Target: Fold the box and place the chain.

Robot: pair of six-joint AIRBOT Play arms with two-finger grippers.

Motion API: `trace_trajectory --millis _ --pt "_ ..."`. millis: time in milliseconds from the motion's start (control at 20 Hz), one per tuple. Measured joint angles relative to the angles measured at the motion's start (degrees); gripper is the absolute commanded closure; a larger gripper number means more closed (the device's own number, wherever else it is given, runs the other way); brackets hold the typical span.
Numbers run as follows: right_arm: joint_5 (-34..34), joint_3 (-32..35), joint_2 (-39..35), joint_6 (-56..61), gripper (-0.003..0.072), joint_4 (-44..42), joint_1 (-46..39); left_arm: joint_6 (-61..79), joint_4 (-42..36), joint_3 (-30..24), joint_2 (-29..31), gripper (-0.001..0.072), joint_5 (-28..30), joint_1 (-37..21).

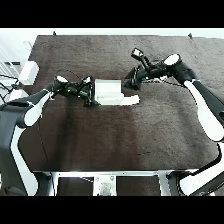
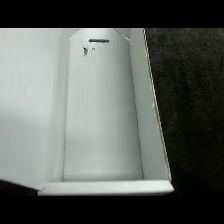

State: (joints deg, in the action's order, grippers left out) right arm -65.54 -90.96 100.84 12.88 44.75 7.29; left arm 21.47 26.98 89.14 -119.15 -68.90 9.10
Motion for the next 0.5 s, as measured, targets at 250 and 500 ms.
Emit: trace_trajectory --millis 250,500 --pt "-1.7 3.26 0.2 -5.29 0.0018 8.33 0.31 -0.02 -0.02 0.0 0.0 0.0228 0.04 0.0" --pt "0.57 4.7 2.97 -9.11 0.0018 10.51 2.29 -0.02 -0.02 0.0 0.02 0.0229 0.07 0.0"
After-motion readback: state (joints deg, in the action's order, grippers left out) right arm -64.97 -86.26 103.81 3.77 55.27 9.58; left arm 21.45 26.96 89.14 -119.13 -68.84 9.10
